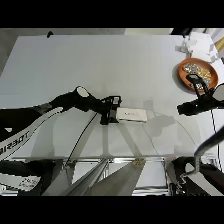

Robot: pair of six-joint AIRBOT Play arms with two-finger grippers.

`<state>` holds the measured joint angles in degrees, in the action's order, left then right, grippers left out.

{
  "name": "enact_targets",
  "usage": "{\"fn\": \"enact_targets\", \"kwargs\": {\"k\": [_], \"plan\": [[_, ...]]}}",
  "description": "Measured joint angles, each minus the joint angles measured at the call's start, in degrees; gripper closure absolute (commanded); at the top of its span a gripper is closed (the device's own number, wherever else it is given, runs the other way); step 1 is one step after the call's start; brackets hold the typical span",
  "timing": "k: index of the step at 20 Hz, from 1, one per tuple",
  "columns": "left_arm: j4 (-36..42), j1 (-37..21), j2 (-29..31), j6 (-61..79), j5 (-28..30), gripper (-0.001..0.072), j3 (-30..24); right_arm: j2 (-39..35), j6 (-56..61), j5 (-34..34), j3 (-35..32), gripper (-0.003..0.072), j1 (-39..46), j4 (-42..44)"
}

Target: Fold the box and place the chain.

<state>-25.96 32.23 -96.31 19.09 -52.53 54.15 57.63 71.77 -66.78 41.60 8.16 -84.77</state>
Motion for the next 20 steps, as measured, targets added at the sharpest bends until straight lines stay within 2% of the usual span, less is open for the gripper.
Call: {"fn": "enact_targets", "kwargs": {"k": [4, 6, 7, 11, 15, 20], "plan": [[0.0, 0.0, 0.0, 0.0, 0.0, 0.0504, 0.0, 0.0, 0.0, 0.0, 0.0, 0.0672, 0.0, 0.0], [0.0, 0.0, 0.0, 0.0, 0.0, 0.0540, 0.0, 0.0, 0.0, 0.0, 0.0, 0.0672, 0.0, -0.1], [0.0, 0.0, 0.0, 0.0, 0.0, 0.0708, 0.0, 0.0, 0.0, 0.0, 0.0, 0.0672, 0.0, -0.1], [-0.9, -0.1, 0.9, -0.2, 0.0, 0.0708, 0.0, 0.0, 0.0, 0.0, 0.0, 0.0672, 0.0, 0.0], [-1.0, -1.4, 4.7, -3.1, 1.6, 0.0708, 0.0, 0.0, 0.0, 0.0, 0.0, 0.0672, 0.0, 0.0], [-2.6, -8.3, 10.5, -13.3, 4.0, 0.0708, 0.0, 0.0, 0.0, 0.0, 0.0, 0.0672, 0.0, 0.0]]}}
